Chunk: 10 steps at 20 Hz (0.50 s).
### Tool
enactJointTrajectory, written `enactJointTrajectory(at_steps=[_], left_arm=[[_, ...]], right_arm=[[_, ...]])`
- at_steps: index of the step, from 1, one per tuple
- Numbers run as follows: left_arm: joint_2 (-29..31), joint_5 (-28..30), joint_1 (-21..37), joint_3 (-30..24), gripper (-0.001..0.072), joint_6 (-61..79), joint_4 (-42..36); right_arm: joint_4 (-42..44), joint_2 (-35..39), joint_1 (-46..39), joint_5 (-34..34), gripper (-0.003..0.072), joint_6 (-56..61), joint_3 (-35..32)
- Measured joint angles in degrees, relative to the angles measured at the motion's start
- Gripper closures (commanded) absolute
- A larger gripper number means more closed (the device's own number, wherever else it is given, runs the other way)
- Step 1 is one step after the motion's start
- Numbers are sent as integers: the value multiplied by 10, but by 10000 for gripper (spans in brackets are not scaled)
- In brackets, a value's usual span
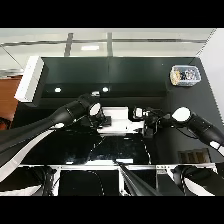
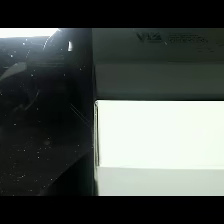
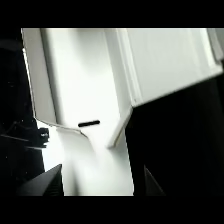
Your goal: Fold the box and place the chain.
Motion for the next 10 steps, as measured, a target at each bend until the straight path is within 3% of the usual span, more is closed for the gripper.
enactJointTrajectory(at_steps=[2, 6, 7, 10], left_arm=[[0, 0, 0, 0, 683, 0, 0], [0, 0, 0, 0, 683, 1, 0], [0, 0, 0, 0, 683, 0, 0], [0, 0, 0, 0, 683, 0, 0]], right_arm=[[43, -15, 1, 3, 464, -54, -1], [83, -37, 26, 9, 511, -102, -2], [86, -42, 34, 3, 562, -108, -2], [112, -57, 59, -30, 560, -115, -2]])
